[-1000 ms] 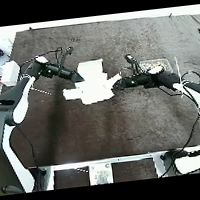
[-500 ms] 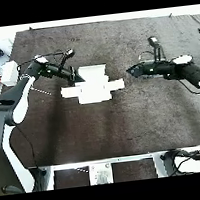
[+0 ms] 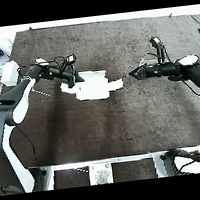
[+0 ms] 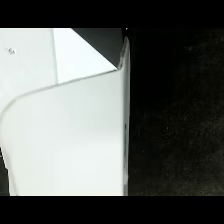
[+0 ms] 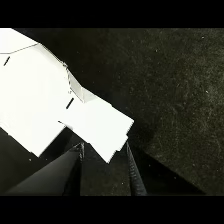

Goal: Fold the box and place the chain.

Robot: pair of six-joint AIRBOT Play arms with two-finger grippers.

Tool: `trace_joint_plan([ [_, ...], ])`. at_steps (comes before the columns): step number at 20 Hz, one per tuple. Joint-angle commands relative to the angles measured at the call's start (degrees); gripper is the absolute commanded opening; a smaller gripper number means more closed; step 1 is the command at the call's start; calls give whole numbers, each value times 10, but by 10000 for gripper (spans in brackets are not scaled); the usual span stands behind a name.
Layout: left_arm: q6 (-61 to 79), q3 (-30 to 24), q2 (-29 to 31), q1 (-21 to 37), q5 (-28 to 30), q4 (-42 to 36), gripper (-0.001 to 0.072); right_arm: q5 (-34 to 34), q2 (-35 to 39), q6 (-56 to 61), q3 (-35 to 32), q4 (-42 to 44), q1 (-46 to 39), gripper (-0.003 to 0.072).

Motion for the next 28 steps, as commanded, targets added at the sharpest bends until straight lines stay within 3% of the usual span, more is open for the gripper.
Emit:
trace_joint_plan([
  [1, 23, -10, 0, 0, 21, -11, 9, -3, 1, -35, -6, -4, 17, 339],
  [7, 38, -18, 0, 0, 21, -52, 8, -34, -6, -40, -6, -18, 58, 339],
  [20, 39, -39, 0, 0, 56, -22, 10, -66, -30, -128, -6, -56, 121, 341],
  [21, 39, -41, 0, 0, 57, -16, 10, -80, -30, -141, -6, -70, 132, 415],
  [22, 39, -41, 0, 0, 57, -15, 10, -93, -30, -152, -6, -83, 141, 554],
  [28, 39, -41, 0, 0, 56, -16, 11, -101, -60, -231, -6, -96, 174, 565],
])
